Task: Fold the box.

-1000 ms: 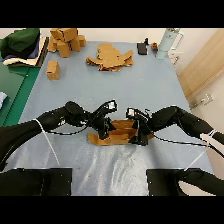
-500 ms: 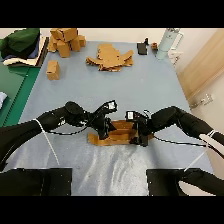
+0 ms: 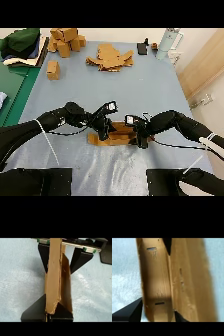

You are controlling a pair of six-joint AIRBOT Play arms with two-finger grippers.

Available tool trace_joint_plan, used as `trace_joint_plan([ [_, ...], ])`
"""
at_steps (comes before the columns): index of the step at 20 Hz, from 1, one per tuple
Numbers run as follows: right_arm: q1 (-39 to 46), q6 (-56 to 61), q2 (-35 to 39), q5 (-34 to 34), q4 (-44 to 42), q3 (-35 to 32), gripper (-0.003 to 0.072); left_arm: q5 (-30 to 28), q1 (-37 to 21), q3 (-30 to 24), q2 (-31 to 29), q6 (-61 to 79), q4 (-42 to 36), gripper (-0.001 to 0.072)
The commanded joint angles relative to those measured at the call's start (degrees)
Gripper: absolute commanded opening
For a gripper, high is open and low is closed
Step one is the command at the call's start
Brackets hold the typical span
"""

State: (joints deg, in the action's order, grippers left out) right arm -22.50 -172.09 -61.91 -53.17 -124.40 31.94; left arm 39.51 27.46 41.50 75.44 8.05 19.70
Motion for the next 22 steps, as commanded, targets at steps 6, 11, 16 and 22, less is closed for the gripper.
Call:
trace_joint_plan([
  [6,-0.1,0.0,1.6,3.1,1.4,-1.6,0.0610,-0.1,0.0,0.0,0.0,0.0,0.0,0.0014],
  [11,-0.2,0.0,1.7,3.7,0.0,-2.0,0.0607,-0.1,0.0,0.0,0.0,0.0,0.0,0.0014],
  [16,-1.5,0.0,1.6,5.2,0.3,-2.1,0.0584,-0.1,0.0,0.0,0.0,0.0,0.0,0.0014],
  [22,-1.4,0.0,1.6,5.4,0.6,-3.1,0.0502,-0.1,0.0,0.0,0.0,0.0,0.0,0.0014],
])
